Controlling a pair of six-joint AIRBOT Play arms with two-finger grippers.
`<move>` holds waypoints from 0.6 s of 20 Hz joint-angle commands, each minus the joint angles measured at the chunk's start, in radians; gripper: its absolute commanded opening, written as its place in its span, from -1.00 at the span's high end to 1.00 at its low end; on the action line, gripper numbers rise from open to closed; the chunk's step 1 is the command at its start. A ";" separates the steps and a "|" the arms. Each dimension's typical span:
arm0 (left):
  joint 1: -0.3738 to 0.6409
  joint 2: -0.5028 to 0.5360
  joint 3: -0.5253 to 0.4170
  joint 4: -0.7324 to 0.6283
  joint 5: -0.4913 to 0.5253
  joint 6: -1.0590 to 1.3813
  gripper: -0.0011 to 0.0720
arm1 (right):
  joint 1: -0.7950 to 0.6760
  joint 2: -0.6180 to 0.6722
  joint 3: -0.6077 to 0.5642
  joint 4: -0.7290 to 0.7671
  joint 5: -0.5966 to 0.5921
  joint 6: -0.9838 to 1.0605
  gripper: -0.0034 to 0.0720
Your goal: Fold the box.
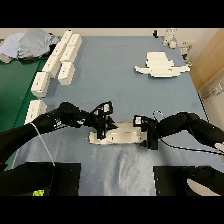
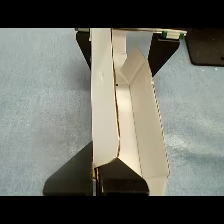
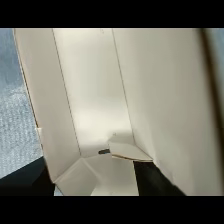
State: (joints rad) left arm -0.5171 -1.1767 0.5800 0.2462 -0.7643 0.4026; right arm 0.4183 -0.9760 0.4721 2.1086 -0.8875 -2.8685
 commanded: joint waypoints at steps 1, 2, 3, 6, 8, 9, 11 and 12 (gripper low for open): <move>-0.001 0.000 0.000 0.001 -0.003 0.000 0.94 | -0.008 0.000 0.002 0.012 0.006 -0.042 -0.85; -0.001 0.000 0.000 0.001 -0.003 0.000 0.94 | -0.017 0.008 0.002 0.009 -0.007 -0.031 -0.85; -0.001 0.000 0.000 0.001 -0.003 0.000 0.94 | -0.031 0.025 0.002 0.008 -0.026 -0.024 -0.85; 0.000 0.000 0.000 0.001 -0.003 0.000 0.94 | -0.079 0.083 0.002 -0.023 -0.034 -0.011 -0.85; -0.001 0.000 0.000 0.001 -0.003 0.000 0.94 | -0.108 0.092 0.002 -0.023 -0.026 -0.011 -0.92; -0.001 0.000 0.000 0.001 -0.003 0.000 0.94 | -0.109 0.090 0.002 -0.019 -0.026 -0.011 -0.96; 0.000 0.000 0.000 0.001 -0.003 0.000 0.94 | -0.107 0.084 0.002 0.008 -0.024 -0.030 -0.96; 0.000 0.000 0.000 0.001 -0.002 0.000 0.94 | -0.107 0.078 0.002 0.017 -0.018 -0.052 -0.96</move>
